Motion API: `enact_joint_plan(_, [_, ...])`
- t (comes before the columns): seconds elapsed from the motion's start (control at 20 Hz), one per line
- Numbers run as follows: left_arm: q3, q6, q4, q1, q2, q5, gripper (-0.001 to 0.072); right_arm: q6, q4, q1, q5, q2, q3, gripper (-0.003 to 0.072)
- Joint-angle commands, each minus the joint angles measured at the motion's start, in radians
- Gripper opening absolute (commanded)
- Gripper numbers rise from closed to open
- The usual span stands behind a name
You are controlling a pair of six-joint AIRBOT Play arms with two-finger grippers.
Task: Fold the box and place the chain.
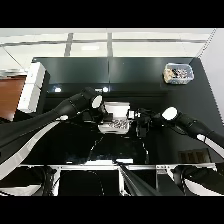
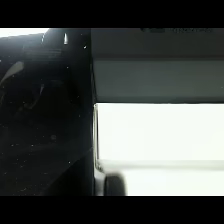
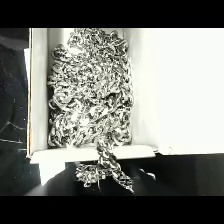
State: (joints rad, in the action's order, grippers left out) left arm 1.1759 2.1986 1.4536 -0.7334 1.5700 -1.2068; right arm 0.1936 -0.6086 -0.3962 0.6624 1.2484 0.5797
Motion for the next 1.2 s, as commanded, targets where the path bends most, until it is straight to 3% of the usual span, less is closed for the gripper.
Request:
enact_joint_plan(0.0, [0.0, 0.0, 0.0, 0.0, 0.0, 0.001, 0.0029, -0.066, -0.032, -0.003, -0.016, 0.002, 0.0, 0.0188])
enact_joint_plan(0.1, [0.0, 0.0, 0.0, 0.0, 0.0, 0.001, 0.0029, -0.18, -0.116, -0.003, -0.017, -0.004, 0.0, 0.0021])
enact_joint_plan(0.35, [0.0, 0.0, 0.0, 0.0, 0.0, 0.001, 0.0029, -0.707, -0.351, 0.01, -0.048, -0.153, 0.017, 0.0019])
enact_joint_plan(0.5, [0.0, 0.0, 0.0, 0.0, 0.0, 0.001, 0.0029, -0.962, -0.378, 0.053, 0.09, -0.319, 0.079, 0.0019])
enact_joint_plan(0.6, [0.0, 0.0, 0.0, 0.0, 0.0, 0.001, 0.0029, -1.044, -0.299, 0.058, 0.18, -0.404, 0.132, 0.0019])
enact_joint_plan(0.8, [0.0, 0.0, 0.0, 0.0, 0.0, 0.002, 0.0029, -1.064, 0.181, 0.041, 0.146, -0.419, 0.155, 0.002])
enact_joint_plan(1.0, [0.0, 0.0, 0.0, 0.0, 0.0, 0.001, 0.0029, -1.065, 0.248, -0.06, 0.006, -0.362, 0.154, 0.0021])
enact_joint_plan(1.05, [0.0, 0.0, 0.0, 0.0, 0.0, 0.001, 0.0029, -1.065, 0.237, -0.08, 0.003, -0.34, 0.154, 0.0036])
enact_joint_plan(1.1, [0.0, 0.0, 0.0, 0.0, 0.0, 0.001, 0.0029, -1.067, 0.226, -0.093, 0.005, -0.319, 0.154, 0.0213])
enact_joint_plan(1.15, [0.0, 0.0, 0.0, 0.0, 0.0, 0.001, 0.0029, -1.077, 0.209, -0.097, 0.011, -0.305, 0.154, 0.0291])
